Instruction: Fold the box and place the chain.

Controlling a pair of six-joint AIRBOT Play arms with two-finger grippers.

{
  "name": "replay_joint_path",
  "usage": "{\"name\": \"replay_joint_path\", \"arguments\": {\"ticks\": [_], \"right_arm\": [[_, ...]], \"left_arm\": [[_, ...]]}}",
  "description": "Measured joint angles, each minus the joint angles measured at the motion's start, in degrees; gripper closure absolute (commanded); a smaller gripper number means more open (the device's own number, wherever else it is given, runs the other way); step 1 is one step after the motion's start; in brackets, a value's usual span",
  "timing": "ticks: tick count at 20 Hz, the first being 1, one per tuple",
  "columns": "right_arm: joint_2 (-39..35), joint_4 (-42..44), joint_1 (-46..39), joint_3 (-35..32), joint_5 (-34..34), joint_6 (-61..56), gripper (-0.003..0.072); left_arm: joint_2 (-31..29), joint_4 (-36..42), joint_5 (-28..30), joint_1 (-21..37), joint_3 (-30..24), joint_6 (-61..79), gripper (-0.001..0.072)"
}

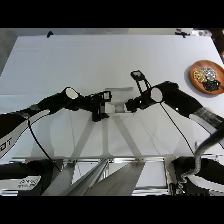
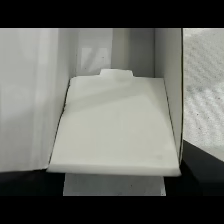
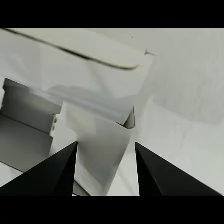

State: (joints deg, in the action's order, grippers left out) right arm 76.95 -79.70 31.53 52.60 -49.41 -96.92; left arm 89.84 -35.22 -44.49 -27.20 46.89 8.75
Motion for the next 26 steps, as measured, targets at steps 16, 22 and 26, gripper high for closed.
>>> {"name": "replay_joint_path", "arguments": {"ticks": [16,22,26], "right_arm": [[5.31,-4.79,4.81,3.21,-2.14,-11.65,0.0465],[9.53,-5.20,5.70,8.48,-6.93,-17.03,0.0468],[11.17,-5.11,5.84,9.77,-8.11,-20.57,0.0530]], "left_arm": [[0.00,0.00,0.04,0.00,0.00,0.00,0.0201],[0.00,0.00,0.02,0.00,0.00,-0.02,0.0201],[0.00,0.00,0.02,0.00,0.00,-0.02,0.0201]]}}
